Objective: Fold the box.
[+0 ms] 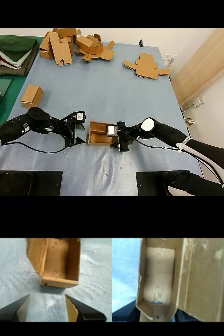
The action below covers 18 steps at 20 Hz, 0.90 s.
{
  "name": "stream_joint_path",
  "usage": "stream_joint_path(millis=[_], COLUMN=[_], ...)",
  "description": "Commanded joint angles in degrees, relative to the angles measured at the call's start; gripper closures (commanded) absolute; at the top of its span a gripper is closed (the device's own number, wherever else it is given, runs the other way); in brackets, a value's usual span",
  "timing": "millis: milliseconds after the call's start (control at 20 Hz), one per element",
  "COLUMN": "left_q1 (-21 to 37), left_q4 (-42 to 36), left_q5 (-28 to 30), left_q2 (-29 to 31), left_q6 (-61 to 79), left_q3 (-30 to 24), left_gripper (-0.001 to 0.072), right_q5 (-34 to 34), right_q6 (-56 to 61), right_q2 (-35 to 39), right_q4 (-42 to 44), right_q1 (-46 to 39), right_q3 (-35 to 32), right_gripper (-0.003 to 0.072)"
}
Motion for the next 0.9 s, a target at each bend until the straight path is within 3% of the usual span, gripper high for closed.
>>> stream_joint_path(millis=[0, 250, 450, 850], left_q1=[0.1, -1.7, -5.0, -5.2], left_q4=[0.6, 0.0, 0.2, -1.1], left_q5=[0.2, -2.6, 3.4, 2.9], left_q2=[0.0, 0.0, 0.0, 0.0], left_q6=[-0.5, -0.5, -0.9, -1.1], left_q3=[0.0, 0.0, 0.0, 0.0], left_gripper=[0.0017, 0.0017, 0.0017, 0.0016], right_q5=[0.7, -0.8, -0.8, -0.8], right_q6=[0.0, 0.0, 1.7, 1.7], right_q2=[0.0, -0.1, -0.1, -0.1], right_q4=[-2.8, -2.6, -0.2, -0.2], right_q1=[0.0, 0.0, 0.0, 0.0], right_q3=[0.3, 0.7, 0.7, 0.7], right_gripper=[0.0430, 0.0427, 0.0426, 0.0426])
